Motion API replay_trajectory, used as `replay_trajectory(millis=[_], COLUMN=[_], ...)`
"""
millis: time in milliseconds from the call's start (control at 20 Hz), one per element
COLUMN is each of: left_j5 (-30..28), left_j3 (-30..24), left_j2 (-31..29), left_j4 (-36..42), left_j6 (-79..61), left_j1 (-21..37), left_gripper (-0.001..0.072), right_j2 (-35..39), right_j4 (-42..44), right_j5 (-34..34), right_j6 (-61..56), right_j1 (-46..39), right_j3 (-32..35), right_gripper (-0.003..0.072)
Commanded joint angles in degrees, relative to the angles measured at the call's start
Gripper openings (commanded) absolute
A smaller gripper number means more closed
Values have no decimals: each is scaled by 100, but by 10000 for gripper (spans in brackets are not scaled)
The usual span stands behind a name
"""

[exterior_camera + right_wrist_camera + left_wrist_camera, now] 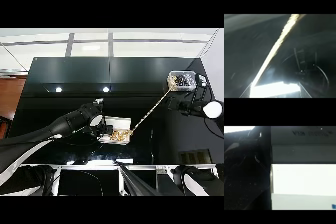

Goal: Fold the box and place the chain.

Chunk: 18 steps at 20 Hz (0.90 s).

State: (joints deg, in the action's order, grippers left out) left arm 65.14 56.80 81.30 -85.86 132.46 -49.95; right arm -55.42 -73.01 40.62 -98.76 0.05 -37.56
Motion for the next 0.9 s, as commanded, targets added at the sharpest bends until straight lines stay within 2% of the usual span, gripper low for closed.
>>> replay_trajectory(millis=[0,250,450,550,600,700,850], left_j5=[9,133,105,105,105,103,107], left_j3=[4,2,2,2,2,2,2], left_j2=[2,2,2,2,2,2,2], left_j4=[2,0,-2,0,0,0,0], left_j6=[-2,-2,-2,-2,-2,-2,-2], left_j1=[4,4,4,4,4,4,4], left_gripper=[30,30,30,30,30,30,30], right_j2=[-1204,-2728,-3386,-3416,-3416,-3414,-3193], right_j4=[313,555,881,890,890,785,789], right_j5=[-748,-476,-302,-345,-308,85,424], right_j6=[-603,-608,-603,-603,-603,-595,-310], right_j1=[-442,-470,-468,-474,-492,-575,-667], right_j3=[-420,-1816,-2358,-2361,-2361,-2361,-2361], right_gripper=[704,700,696,487,465,26,12])
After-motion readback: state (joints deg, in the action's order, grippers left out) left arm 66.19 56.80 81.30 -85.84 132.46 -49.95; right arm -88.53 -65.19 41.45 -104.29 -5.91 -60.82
